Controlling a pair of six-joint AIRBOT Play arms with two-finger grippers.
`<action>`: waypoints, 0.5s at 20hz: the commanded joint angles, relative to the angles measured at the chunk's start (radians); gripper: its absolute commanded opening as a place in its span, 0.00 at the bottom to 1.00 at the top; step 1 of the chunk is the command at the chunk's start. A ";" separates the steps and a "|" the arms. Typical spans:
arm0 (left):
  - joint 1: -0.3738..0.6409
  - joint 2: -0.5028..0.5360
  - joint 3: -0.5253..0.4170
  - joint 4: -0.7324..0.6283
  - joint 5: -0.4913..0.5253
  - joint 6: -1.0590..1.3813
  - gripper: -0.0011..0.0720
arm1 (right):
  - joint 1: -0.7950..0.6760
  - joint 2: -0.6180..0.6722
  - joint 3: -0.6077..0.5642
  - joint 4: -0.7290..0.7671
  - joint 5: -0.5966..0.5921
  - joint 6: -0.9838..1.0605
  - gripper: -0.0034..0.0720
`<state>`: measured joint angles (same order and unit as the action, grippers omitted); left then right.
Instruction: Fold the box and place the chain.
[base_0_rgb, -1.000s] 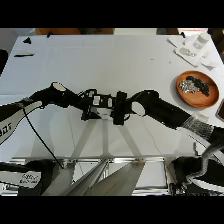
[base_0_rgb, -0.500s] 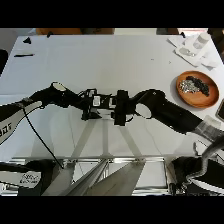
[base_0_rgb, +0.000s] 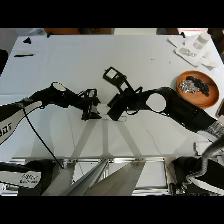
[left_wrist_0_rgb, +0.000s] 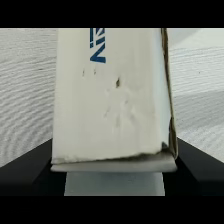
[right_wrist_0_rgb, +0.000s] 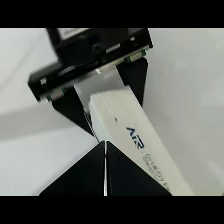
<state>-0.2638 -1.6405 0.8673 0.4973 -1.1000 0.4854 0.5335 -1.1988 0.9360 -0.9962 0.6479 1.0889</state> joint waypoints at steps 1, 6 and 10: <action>0.000 0.000 0.000 0.000 0.000 0.001 0.45 | -0.035 0.002 -0.110 0.262 -0.151 0.033 0.05; 0.000 0.000 0.000 0.000 0.000 0.000 0.45 | -0.035 0.002 -0.262 0.296 -0.231 0.034 0.05; 0.000 0.000 0.000 0.000 0.000 0.000 0.45 | -0.035 -0.027 -0.287 0.296 -0.197 0.033 0.05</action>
<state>-0.2638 -1.6405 0.8669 0.5014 -1.1004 0.4900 0.4988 -1.2076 0.6800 -0.7132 0.4347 1.1221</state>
